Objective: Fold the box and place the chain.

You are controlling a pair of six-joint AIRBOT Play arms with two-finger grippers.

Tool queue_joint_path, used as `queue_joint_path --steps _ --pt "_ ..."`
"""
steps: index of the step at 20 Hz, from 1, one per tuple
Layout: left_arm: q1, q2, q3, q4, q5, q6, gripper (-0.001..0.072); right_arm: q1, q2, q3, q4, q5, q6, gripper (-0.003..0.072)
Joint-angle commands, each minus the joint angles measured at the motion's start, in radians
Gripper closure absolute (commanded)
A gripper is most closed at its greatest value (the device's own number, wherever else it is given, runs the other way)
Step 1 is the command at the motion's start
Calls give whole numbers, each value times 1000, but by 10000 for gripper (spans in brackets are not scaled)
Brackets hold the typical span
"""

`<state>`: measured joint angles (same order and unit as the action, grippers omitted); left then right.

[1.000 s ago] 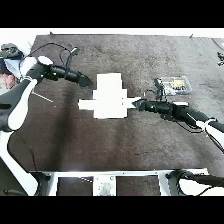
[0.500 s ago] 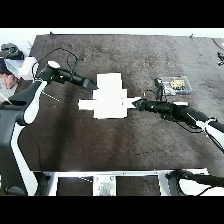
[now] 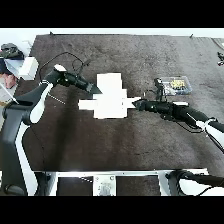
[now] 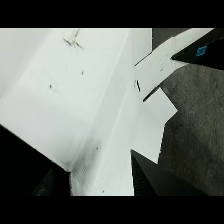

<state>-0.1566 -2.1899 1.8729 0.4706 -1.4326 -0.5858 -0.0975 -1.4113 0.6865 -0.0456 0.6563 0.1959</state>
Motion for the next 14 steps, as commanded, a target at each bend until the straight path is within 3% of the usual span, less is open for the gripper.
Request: queue_joint_path --steps 1,9,10,12,14 --pt "-3 -6 1 -2 -17 1 245 1 0 1 1 -3 -3 701" --pt "-5 -25 1 -38 -45 11 247 1 0 1 0 -11 -3 701" --pt "-5 -25 1 -38 -45 11 333 1 0 1 0 -11 -3 701" --pt "-5 -25 1 -39 -45 11 366 1 0 1 0 -10 -18 701" --pt "-5 -25 1 -39 -50 11 536 1 0 1 0 -10 -18 701"
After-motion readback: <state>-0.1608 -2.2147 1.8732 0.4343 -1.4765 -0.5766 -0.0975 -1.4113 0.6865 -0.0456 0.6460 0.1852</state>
